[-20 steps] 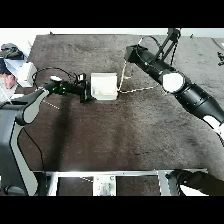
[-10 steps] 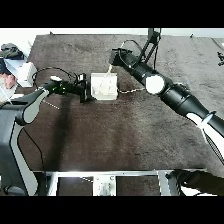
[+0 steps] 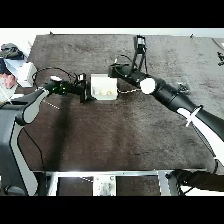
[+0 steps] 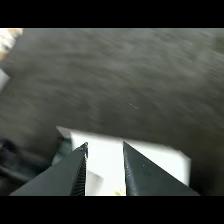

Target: Fold the box and place the chain.

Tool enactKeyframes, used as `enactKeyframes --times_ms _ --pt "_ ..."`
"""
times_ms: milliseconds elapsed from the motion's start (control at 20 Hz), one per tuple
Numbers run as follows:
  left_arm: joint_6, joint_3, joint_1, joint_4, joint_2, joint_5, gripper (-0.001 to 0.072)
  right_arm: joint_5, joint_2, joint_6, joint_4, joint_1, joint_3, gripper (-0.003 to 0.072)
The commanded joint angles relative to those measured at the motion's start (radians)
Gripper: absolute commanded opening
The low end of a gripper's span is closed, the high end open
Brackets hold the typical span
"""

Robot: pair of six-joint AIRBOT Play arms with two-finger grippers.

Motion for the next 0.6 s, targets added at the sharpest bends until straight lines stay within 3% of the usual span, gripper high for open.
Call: enactKeyframes --times_ms 0,200,400,450,500,550 --pt "0.0 0.0 0.0 0.0 0.001 0.0 0.0205 0.156 0.04 0.002 -0.045 -0.132 -0.063 0.0275" --pt "0.0 0.0 0.0 0.0 0.001 0.0 0.0204 0.19 0.076 0.026 -0.044 -0.352 -0.211 0.0275" --pt "0.0 0.0 0.0 0.0 0.001 0.0 0.0205 0.126 0.032 0.101 -0.043 -0.496 -0.296 0.0276" --pt "0.0 0.0 0.0 0.0 0.001 0.0 0.0205 0.103 0.009 0.1 -0.032 -0.507 -0.294 0.0307" --pt "0.0 0.0 0.0 0.0 0.001 0.0 0.0205 0.065 -0.014 0.1 -0.011 -0.508 -0.293 0.0387" --pt "0.0 0.0 0.0 0.0 0.001 0.0 0.0205 0.021 -0.039 0.1 0.015 -0.507 -0.291 0.0383"
